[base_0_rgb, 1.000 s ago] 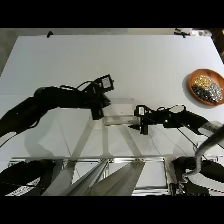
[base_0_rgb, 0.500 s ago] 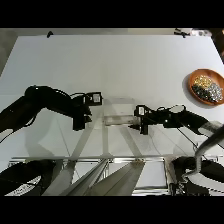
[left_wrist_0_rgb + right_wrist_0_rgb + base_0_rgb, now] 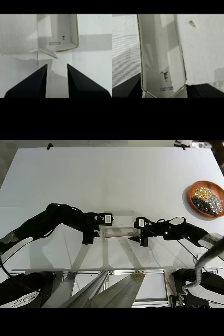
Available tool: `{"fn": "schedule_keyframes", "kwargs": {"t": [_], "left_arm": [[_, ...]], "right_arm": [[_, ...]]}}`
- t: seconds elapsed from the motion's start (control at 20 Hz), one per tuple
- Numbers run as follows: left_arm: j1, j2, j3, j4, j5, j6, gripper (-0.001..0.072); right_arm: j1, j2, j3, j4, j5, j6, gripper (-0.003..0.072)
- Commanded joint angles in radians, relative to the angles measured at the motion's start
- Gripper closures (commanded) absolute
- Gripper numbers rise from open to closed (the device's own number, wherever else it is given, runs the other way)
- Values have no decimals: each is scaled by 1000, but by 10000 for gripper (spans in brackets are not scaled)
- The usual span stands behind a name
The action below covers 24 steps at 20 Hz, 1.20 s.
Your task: Fold the box and place the chain.
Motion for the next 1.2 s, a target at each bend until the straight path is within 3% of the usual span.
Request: {"fn": "schedule_keyframes", "kwargs": {"t": [0.0,0.05,0.15,0.6,1.15], "left_arm": [[-4,-58,0,-61,-52,37,445],[-6,-71,0,-67,-55,48,508],[-7,-81,0,-75,-55,55,560],[-8,-84,0,-203,-85,141,577],[-92,-134,0,-259,-134,144,574]], "right_arm": [[0,1,0,0,0,0,344],[0,1,0,0,0,0,344],[0,1,0,0,0,0,344],[0,1,0,0,0,0,344],[0,1,0,0,0,0,344]]}}
